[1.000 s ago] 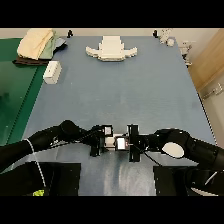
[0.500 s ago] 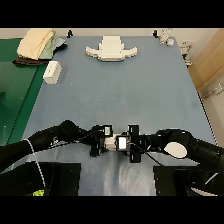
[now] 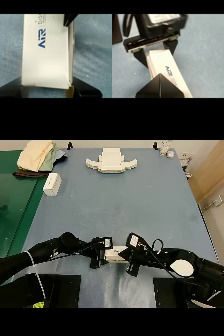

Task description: Fold the box.

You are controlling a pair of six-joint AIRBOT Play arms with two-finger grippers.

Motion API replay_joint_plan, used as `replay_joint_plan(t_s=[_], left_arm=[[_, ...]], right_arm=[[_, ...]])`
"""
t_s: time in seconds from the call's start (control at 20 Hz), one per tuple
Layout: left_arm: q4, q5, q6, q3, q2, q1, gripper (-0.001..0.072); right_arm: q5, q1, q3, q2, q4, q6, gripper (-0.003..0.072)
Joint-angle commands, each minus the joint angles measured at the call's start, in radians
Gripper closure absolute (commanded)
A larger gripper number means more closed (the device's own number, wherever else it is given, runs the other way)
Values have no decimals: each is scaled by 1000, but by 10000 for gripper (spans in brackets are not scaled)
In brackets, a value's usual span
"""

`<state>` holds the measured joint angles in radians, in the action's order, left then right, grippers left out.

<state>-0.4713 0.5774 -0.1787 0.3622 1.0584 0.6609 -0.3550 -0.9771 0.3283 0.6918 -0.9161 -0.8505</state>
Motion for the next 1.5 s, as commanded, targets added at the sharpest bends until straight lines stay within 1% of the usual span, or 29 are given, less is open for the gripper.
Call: replay_joint_plan(t_s=[0.0,0.35,0.5,0.75,1.05,1.2,1.35,1.45], left_arm=[[0,0,0,0,0,0,299],[0,0,0,0,0,0,299],[0,0,0,0,0,0,299],[0,0,0,0,0,0,299],[0,0,0,0,0,0,299],[0,0,0,0,0,0,298],[0,0,0,0,0,0,299],[0,0,0,0,0,0,299]], right_arm=[[138,-19,-74,-7,118,-42,681],[135,-23,-113,-4,133,-42,681],[135,-23,-129,21,159,-42,682],[129,-23,-130,75,166,-42,681],[129,-23,-131,82,166,-42,681],[141,-23,-126,59,165,-41,681],[201,-22,-114,-10,159,-40,681],[223,-12,-99,-53,113,-40,681]])
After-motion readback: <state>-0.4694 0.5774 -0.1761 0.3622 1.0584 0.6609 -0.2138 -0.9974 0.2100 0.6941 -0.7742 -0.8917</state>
